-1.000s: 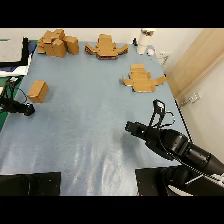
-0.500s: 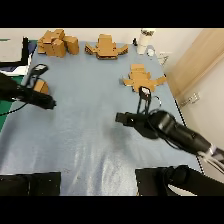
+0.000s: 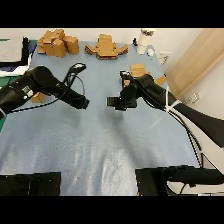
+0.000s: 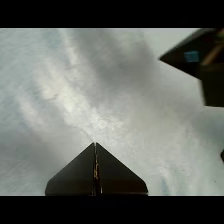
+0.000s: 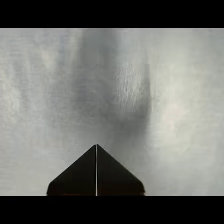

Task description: Fold the box.

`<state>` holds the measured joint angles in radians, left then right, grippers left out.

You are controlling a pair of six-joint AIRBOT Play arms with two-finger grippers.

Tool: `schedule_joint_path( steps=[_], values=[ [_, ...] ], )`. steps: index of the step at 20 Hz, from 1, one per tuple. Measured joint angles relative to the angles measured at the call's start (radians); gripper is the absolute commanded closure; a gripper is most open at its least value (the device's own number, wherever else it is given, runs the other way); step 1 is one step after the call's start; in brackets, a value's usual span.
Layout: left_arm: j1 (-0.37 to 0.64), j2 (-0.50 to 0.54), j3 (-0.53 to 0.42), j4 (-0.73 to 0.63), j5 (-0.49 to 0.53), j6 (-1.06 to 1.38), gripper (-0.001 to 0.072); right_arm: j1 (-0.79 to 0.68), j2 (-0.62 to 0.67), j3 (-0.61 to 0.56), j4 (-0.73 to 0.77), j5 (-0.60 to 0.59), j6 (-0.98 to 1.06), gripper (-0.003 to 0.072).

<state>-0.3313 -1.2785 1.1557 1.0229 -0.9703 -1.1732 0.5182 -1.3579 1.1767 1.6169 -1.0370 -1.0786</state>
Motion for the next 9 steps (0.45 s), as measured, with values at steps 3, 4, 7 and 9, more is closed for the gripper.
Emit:
schedule_joint_path(
  steps=[3, 4, 7, 9],
  values=[
    [-0.022, -0.016, 0.014, 0.004, 0.011, -0.016, 0.0694, -0.008, -0.036, 0.039, 0.026, -0.016, -0.042, 0.0682],
    [-0.026, -0.018, 0.016, 0.002, 0.011, -0.017, 0.0693, -0.009, -0.042, 0.045, 0.033, -0.021, -0.05, 0.0682],
    [-0.032, -0.023, 0.021, 0.003, 0.015, -0.021, 0.0693, -0.014, -0.052, 0.056, 0.033, -0.026, -0.064, 0.0682],
    [-0.035, -0.023, 0.022, 0.002, 0.018, -0.022, 0.0694, -0.012, -0.055, 0.059, 0.039, -0.027, -0.069, 0.0682]
  ],
)
